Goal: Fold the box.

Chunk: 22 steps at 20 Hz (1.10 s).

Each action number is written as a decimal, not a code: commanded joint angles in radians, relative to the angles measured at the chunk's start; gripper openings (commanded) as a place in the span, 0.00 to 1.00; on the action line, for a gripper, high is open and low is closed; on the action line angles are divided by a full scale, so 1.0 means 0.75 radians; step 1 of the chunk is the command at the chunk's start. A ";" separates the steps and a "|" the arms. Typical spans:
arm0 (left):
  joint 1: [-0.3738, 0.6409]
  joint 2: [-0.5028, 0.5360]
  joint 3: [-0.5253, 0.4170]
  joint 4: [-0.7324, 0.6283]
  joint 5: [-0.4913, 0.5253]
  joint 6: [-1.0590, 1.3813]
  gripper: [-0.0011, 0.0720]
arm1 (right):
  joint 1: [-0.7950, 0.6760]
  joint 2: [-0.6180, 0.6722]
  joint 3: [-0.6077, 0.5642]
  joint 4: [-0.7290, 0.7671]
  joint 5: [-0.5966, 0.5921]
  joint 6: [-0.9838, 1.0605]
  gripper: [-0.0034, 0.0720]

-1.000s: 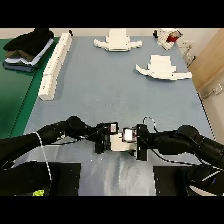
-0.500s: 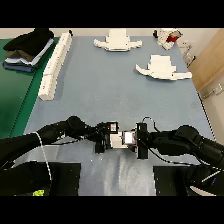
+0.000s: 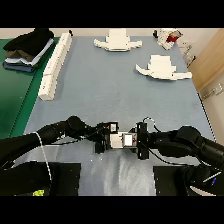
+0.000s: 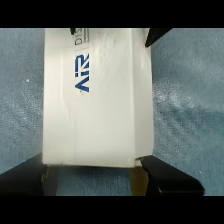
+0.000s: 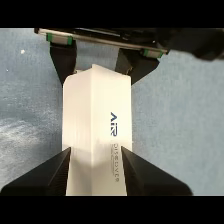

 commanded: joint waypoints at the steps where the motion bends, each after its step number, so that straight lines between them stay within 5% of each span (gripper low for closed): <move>1: 0.001 0.000 0.001 -0.001 0.001 -0.001 0.65 | 0.002 0.017 0.016 -0.055 0.011 0.001 0.71; 9: 0.001 0.000 0.001 -0.001 0.000 -0.001 0.65 | 0.002 0.013 0.067 -0.087 0.010 0.001 0.70; 12: 0.001 0.000 0.001 0.000 0.000 -0.001 0.65 | 0.002 -0.032 0.067 -0.101 0.010 0.016 0.64; 16: 0.001 0.000 0.001 0.000 0.000 -0.001 0.65 | 0.005 -0.099 0.067 -0.060 -0.002 0.015 0.42; 22: 0.001 0.000 0.001 0.000 0.000 -0.001 0.65 | 0.046 -0.102 0.067 -0.025 -0.041 0.015 0.43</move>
